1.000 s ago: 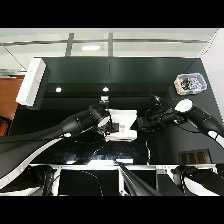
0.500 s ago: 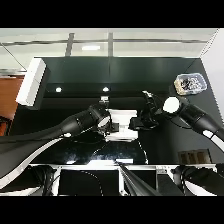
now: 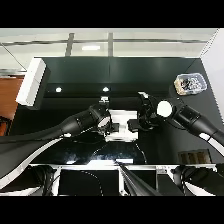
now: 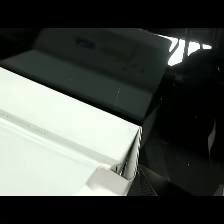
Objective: Fold the box and place the chain.
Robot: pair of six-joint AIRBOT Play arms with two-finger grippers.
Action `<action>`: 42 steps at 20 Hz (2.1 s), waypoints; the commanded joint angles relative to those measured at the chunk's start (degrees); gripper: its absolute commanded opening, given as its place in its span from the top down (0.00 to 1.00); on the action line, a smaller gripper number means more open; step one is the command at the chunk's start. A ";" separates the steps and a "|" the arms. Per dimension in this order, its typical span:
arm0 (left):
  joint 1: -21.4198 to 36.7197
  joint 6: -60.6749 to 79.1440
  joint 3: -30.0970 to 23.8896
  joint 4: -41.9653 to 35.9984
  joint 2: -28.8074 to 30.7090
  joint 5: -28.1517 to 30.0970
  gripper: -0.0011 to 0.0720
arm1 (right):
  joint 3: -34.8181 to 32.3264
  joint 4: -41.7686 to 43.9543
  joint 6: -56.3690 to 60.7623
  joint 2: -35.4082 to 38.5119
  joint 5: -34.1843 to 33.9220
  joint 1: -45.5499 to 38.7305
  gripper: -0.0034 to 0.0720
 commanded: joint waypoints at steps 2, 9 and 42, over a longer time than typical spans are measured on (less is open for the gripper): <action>0.02 0.00 0.02 0.02 0.00 0.02 0.95 | 0.07 -0.76 0.83 -0.02 0.85 0.33 0.30; 0.02 0.00 0.02 0.02 0.00 0.26 0.95 | 0.04 -6.93 8.85 -1.05 0.55 3.02 0.30; 0.02 0.00 0.02 0.02 0.00 0.24 0.95 | 2.32 -14.19 26.62 -7.52 0.59 9.09 0.63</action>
